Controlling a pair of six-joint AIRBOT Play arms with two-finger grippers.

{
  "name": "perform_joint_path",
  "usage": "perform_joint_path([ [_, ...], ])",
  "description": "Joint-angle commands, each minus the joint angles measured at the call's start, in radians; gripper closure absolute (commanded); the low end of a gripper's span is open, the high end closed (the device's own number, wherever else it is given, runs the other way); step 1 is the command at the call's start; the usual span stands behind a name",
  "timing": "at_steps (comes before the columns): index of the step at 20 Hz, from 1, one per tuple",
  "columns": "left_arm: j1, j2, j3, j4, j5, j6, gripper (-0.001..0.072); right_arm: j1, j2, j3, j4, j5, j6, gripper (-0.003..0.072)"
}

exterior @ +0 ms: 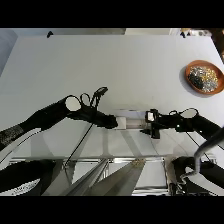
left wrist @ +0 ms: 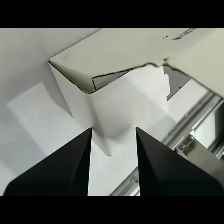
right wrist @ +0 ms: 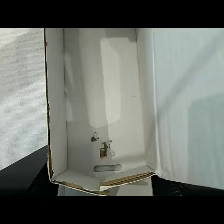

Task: Fold the box and place the chain.

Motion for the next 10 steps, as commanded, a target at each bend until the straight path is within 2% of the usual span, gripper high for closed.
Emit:
perform_joint_path([
  [1,-0.026,-0.016,0.036,0.164,0.042,-0.201,0.0392,0.000,0.001,0.000,0.000,0.000,0.000,0.0280],
  [3,-0.036,-0.026,0.078,0.267,0.000,-0.325,0.0385,0.000,0.001,0.000,0.000,0.000,0.000,0.0280],
  [10,-0.125,-0.061,0.148,0.354,0.005,-0.574,0.0385,0.000,0.001,0.000,0.000,0.000,0.000,0.0280],
])
